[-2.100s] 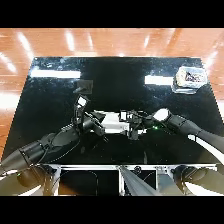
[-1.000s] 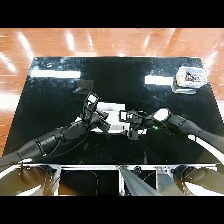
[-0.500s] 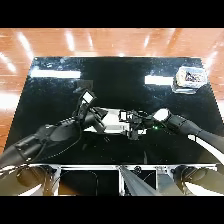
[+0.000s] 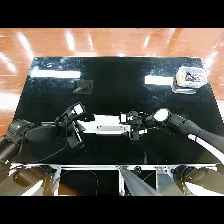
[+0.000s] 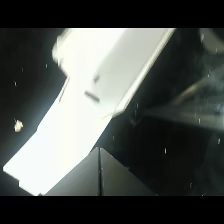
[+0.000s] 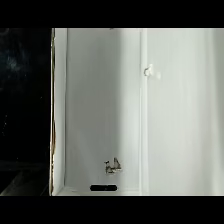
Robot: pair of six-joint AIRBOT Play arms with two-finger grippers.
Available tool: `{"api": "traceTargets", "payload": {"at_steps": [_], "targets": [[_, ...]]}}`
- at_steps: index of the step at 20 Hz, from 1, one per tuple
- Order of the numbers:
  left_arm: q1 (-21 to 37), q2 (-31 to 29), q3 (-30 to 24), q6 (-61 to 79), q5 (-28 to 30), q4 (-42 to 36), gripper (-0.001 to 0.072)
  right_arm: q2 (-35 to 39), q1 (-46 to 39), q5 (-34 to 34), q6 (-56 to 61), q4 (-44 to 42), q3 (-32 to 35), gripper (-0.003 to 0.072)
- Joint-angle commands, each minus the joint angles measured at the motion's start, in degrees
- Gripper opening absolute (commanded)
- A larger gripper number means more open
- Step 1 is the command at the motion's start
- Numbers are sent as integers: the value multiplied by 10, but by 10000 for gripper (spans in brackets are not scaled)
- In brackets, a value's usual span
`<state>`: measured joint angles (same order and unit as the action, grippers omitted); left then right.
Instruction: Fold the box and place the chain.
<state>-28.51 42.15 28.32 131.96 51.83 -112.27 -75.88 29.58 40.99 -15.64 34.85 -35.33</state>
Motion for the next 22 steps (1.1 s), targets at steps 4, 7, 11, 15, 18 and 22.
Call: {"api": "traceTargets", "payload": {"at_steps": [4, 7, 11, 15, 18, 22], "targets": [[5, 1, -31, -5, -122, 14, 21, 0, -2, 10, 0, 7, 0, 543], [69, 0, -30, 4, -104, -100, 21, 0, -2, 10, 0, 6, 0, 544], [115, 1, -30, 116, -2, -129, 478, -2, -2, 9, 0, 6, 0, 543], [115, 8, -30, 179, -27, -101, 642, -2, -2, 9, 0, 6, 0, 543], [101, 28, -31, 221, -7, -49, 642, -2, -2, 9, 0, 5, 0, 543], [71, 47, -31, 266, -37, -70, 641, -2, -2, 9, 0, 6, 0, 543]]}}
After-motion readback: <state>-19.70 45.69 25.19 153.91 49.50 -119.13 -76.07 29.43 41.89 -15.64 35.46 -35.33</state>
